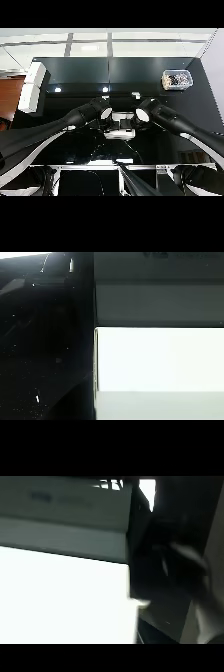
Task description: Fold the box and place the chain.
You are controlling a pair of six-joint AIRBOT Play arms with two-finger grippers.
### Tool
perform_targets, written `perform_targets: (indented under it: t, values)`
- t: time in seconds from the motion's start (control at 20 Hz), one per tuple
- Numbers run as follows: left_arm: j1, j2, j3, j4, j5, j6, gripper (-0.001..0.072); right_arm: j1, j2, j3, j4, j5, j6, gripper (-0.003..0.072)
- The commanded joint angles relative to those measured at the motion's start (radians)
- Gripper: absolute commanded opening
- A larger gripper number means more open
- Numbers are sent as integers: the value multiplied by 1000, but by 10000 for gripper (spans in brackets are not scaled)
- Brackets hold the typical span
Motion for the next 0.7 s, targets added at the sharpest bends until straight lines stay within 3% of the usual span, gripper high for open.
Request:
perform_targets:
  t: [0.0,0.1,0.2,0.3,0.45,0.5,0.55,0.65]
  values:
    - [1,0,0,0,-2,2,25,0,140,24,-146,68,-18,371]
    - [1,0,0,0,-2,2,25,0,235,24,-346,87,-29,371]
    - [0,0,0,0,-2,2,25,-7,278,24,-636,97,-51,371]
    - [0,0,0,0,-2,2,25,-69,277,13,-824,14,-66,371]
    - [0,0,0,0,-5,2,25,-287,254,-31,-843,-336,-25,396]
    - [0,0,0,0,-5,2,25,-365,226,-35,-811,-434,6,686]
    - [0,0,0,0,-5,2,25,-447,186,-27,-746,-504,12,707]
    - [0,0,0,0,-5,2,25,-587,76,37,-597,-505,11,707]
